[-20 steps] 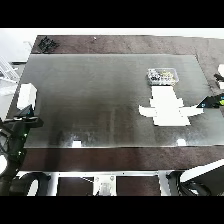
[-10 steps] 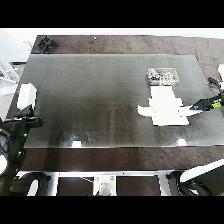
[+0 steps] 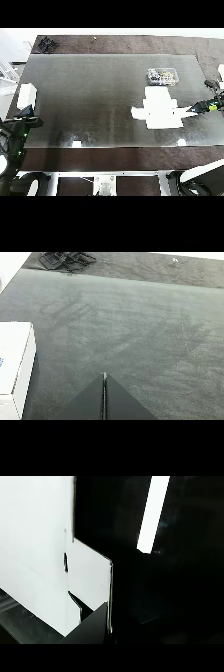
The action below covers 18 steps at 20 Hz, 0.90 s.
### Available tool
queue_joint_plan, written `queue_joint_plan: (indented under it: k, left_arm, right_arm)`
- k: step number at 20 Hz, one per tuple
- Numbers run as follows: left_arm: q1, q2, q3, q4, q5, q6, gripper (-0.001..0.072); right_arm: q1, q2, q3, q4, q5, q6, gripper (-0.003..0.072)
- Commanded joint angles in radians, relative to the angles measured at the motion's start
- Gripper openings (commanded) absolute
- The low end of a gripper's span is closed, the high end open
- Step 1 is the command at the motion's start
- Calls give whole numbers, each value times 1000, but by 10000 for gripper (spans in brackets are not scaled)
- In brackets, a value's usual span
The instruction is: Fold the box and place the chain.
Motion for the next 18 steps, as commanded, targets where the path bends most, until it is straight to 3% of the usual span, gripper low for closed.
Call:
queue_joint_plan:
  k: [1, 6, 11, 15, 18]
  left_arm:
    - [0, 1, 0, 0, 0, 0, 23]
    - [0, 1, 0, 0, 0, 0, 22]
    - [0, 1, 0, 0, 0, 0, 22]
    - [0, 1, 0, 0, 0, 0, 23]
    - [0, 1, 0, 0, 0, 0, 23]
  right_arm:
    - [2, 0, -11, 15, 8, 0, 3]
    - [34, 3, -23, 55, 60, 40, 0]
    - [129, 86, -132, 286, 54, 52, -2]
    - [272, 246, -308, 404, -100, 80, -3]
    - [401, 288, -350, 438, -219, 151, -2]
